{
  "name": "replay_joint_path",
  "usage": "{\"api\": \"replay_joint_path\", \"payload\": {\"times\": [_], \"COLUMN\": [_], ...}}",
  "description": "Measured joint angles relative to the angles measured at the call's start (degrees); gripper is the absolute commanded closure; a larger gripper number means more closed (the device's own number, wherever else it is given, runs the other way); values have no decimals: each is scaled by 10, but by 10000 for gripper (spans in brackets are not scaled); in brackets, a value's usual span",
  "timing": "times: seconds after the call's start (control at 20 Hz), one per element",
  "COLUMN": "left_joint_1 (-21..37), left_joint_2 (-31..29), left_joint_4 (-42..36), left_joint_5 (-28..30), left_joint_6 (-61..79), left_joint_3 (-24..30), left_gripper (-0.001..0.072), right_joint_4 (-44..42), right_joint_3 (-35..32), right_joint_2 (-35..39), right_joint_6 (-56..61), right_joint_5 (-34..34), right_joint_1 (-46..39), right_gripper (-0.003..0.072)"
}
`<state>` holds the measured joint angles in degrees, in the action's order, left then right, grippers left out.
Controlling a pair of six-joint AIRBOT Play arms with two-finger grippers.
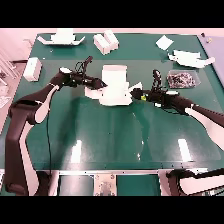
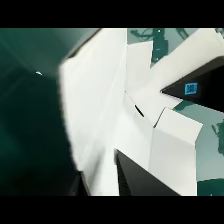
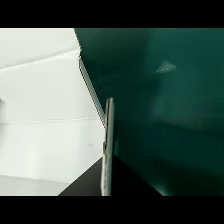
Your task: Fold the box and place the chain.
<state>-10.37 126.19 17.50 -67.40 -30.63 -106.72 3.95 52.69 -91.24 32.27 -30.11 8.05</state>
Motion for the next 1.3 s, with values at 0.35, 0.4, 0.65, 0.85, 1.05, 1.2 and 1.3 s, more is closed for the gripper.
{"api": "replay_joint_path", "payload": {"times": [0.35,0.4,0.65,0.85,1.05,1.2,1.3], "left_joint_1": [3,3,3,3,6,9,10], "left_joint_2": [0,0,-1,-1,-1,0,1], "left_joint_4": [-23,-24,-25,-19,-5,11,20], "left_joint_5": [-5,-7,-22,-52,-65,-66,-65], "left_joint_6": [18,19,70,189,307,373,406], "left_joint_3": [0,0,0,0,0,1,4], "left_gripper": [676,686,689,689,690,690,691], "right_joint_4": [2,2,8,11,11,12,12], "right_joint_3": [0,0,0,0,0,0,0], "right_joint_2": [0,0,0,0,0,5,14], "right_joint_6": [0,0,0,-10,-16,-24,-26], "right_joint_5": [1,1,1,0,0,-14,-28], "right_joint_1": [0,0,0,-1,-16,-39,-60], "right_gripper": [675,675,399,342,259,255,255]}}
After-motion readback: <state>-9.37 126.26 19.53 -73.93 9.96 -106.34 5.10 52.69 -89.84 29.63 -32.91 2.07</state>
